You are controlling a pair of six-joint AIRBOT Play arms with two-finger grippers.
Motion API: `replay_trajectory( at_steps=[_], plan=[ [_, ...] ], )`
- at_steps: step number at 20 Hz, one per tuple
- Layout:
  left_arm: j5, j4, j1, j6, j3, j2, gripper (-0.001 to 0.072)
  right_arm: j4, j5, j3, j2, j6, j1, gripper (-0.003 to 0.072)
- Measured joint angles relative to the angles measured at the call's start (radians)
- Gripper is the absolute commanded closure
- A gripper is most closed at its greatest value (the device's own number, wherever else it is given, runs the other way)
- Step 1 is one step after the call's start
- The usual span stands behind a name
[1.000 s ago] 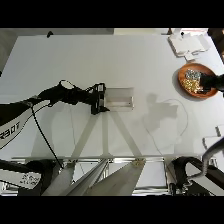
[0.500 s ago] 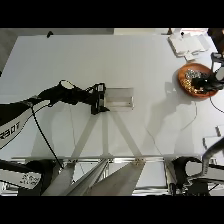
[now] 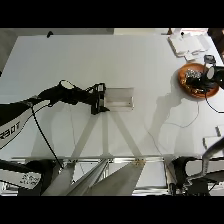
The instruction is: Fold the box and place the chain.
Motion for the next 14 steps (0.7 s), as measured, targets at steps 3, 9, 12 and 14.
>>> replay_trajectory(
  at_steps=[3, 9, 12, 14],
  plan=[
    [0.000, 0.000, 0.000, 0.000, 0.000, 0.000, 0.0537, 0.005, 0.024, 0.002, 0.037, -0.020, 0.007, 0.0679],
    [0.000, 0.000, 0.000, 0.000, 0.000, 0.000, 0.0537, 0.004, 0.089, 0.004, 0.232, -0.076, 0.055, 0.0681],
    [0.000, 0.000, 0.000, 0.000, 0.000, 0.000, 0.0537, 0.034, 0.174, 0.004, 0.334, -0.122, 0.098, 0.0681],
    [0.000, 0.000, 0.000, 0.000, 0.000, 0.000, 0.0537, 0.077, 0.227, 0.005, 0.391, -0.140, 0.134, 0.0681]
  ],
)
